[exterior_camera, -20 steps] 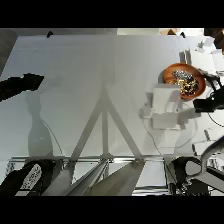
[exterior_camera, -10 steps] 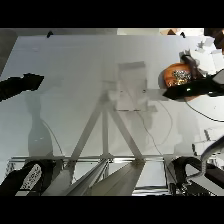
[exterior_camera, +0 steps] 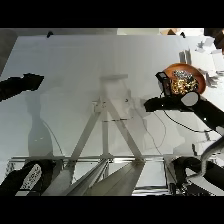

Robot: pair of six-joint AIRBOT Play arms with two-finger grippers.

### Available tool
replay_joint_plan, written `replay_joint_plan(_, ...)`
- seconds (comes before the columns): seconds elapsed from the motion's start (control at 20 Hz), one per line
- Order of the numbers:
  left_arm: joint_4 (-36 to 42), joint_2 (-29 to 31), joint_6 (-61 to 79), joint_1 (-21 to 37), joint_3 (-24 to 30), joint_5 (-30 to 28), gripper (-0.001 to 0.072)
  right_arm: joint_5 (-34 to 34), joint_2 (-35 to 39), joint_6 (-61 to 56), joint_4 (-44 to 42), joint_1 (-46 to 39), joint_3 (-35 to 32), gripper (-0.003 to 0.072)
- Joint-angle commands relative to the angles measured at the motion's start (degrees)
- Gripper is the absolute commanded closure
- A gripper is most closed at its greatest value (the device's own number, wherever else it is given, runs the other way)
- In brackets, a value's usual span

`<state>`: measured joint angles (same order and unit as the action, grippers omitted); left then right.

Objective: Fold the box and place the chain.

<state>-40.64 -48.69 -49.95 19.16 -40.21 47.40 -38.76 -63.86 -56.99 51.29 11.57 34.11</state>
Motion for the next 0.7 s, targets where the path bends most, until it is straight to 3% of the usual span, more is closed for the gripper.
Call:
replay_joint_plan(0.0, -0.02, 0.04, 0.00, 0.04, -0.04, 0.00, 0.0015, 3.69, 0.04, 0.48, -1.11, 1.33, -1.09, 0.0676)
replay_joint_plan(0.25, 1.66, 0.02, -0.07, 0.04, -0.04, -4.26, 0.0015, 3.67, 0.04, 0.50, -1.11, 1.33, -1.09, 0.0675)
replay_joint_plan(0.45, 3.52, -0.85, -3.15, -0.15, -0.04, -2.29, 0.0022, 3.67, 0.04, 0.50, -1.11, 1.33, -1.09, 0.0675)
replay_joint_plan(0.5, 4.48, -1.33, -3.21, -0.74, -0.04, -1.18, 0.0077, 3.67, 0.04, 0.50, -1.11, 1.33, -1.09, 0.0675)
replay_joint_plan(0.55, 4.28, -1.92, -3.02, -2.03, -0.04, 1.05, 0.0269, 3.67, 0.04, 0.50, -1.09, 1.33, -1.09, 0.0675)
replay_joint_plan(0.6, 3.52, -2.51, -1.84, -4.07, -0.04, 3.15, 0.0393, 3.67, 0.04, 0.50, -1.09, 1.33, -1.09, 0.0675)
replay_joint_plan(0.65, 2.51, -3.23, -1.29, -6.32, -0.04, 4.37, 0.0394, 3.67, 0.04, 0.50, -1.09, 1.33, -1.09, 0.0675)
